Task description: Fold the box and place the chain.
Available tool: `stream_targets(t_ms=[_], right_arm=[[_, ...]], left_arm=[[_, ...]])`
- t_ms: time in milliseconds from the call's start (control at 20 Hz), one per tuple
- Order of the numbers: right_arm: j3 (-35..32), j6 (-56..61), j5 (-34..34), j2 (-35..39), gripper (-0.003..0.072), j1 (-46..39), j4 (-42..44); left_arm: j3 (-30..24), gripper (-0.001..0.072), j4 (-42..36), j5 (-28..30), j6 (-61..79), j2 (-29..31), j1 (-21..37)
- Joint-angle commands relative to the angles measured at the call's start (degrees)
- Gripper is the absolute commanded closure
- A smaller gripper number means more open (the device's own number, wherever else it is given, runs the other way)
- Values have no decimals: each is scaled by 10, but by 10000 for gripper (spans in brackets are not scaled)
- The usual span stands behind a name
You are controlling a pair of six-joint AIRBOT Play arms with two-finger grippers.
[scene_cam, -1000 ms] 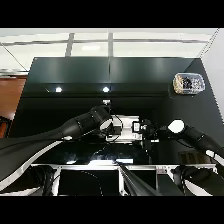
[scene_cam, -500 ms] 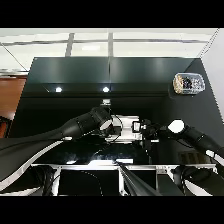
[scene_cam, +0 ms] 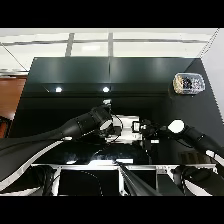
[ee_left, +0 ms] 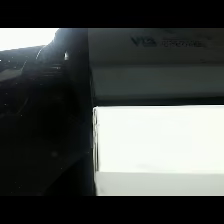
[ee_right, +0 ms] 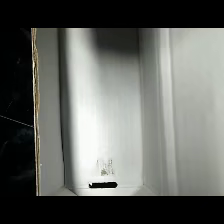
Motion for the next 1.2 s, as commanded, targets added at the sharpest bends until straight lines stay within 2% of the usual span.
stream_targets(t_ms=[0, 200, 300, 600, 700, 750, 800, 850, 900, 1150], right_arm=[[1, 43, 12, 19, 75, 0, -16], [5, 136, 44, 86, 76, 0, -126], [5, 142, 66, 100, 76, 0, -170], [4, 141, 63, 98, 77, 0, -172], [3, 137, 43, 97, 79, 0, -145], [3, 129, 36, 95, 187, 0, -128], [3, 126, 27, 92, 205, 0, -119], [3, 128, 27, 90, 362, 0, -111], [3, 143, 28, 89, 568, 1, -103], [3, 168, 29, 87, 565, 1, -42]], left_arm=[[0, 685, 4, -7, 2, 0, 1], [0, 686, 4, -6, 2, 0, 9], [0, 685, 5, -6, 2, 0, 9], [0, 684, 4, -3, 3, 0, 13], [0, 684, 4, -3, 3, 0, 13], [0, 684, 4, -3, 3, 0, 13], [0, 684, 4, -3, 3, 0, 13], [0, 684, 3, -3, 3, 0, 13], [0, 684, 2, -3, 3, 0, 13], [0, 684, 2, -3, 3, 0, 13]])
